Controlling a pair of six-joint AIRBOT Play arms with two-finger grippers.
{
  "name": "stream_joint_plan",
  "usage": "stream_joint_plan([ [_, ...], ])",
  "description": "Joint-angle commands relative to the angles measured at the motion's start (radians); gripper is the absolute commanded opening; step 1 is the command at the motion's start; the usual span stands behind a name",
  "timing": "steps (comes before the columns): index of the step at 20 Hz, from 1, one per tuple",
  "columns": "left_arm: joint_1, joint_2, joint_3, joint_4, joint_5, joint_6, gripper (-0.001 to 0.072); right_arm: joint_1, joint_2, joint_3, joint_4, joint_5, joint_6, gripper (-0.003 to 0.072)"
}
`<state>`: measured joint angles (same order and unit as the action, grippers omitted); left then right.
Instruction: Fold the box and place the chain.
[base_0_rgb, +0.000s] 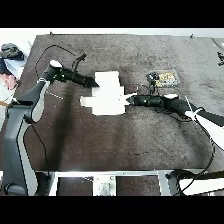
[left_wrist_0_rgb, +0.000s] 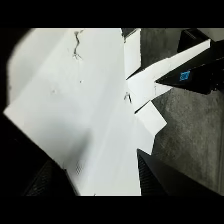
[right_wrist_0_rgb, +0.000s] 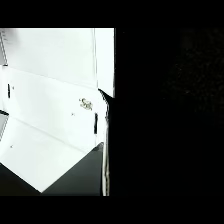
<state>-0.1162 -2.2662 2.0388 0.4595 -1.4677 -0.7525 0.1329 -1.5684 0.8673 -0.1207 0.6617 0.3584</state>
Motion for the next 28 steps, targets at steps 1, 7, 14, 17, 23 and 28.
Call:
stream_joint_plan([
  [1, -0.014, -0.015, 0.001, -0.019, -0.026, 0.005, 0.0537, 0.001, 0.0, 0.001, 0.0, 0.009, 0.0, 0.0011],
  [7, -0.019, -0.019, 0.001, 0.007, -0.065, 0.027, 0.034, 0.001, 0.0, 0.001, 0.0, 0.011, 0.0, 0.0011],
  [14, -0.019, -0.019, 0.001, 0.014, -0.102, 0.09, 0.0284, 0.001, 0.0, 0.001, 0.0, 0.011, 0.0, 0.0011],
  [17, -0.019, -0.019, 0.001, 0.015, -0.112, 0.136, 0.0211, 0.001, 0.0, 0.001, 0.0, 0.011, 0.001, 0.0011],
  [23, -0.019, -0.019, 0.001, 0.015, -0.112, 0.218, 0.001, -0.014, 0.004, 0.001, 0.003, 0.013, 0.004, 0.029],
  [28, -0.027, -0.012, 0.002, 0.003, -0.113, 0.556, 0.0008, -0.129, 0.1, 0.001, -0.025, 0.038, 0.003, 0.0345],
])
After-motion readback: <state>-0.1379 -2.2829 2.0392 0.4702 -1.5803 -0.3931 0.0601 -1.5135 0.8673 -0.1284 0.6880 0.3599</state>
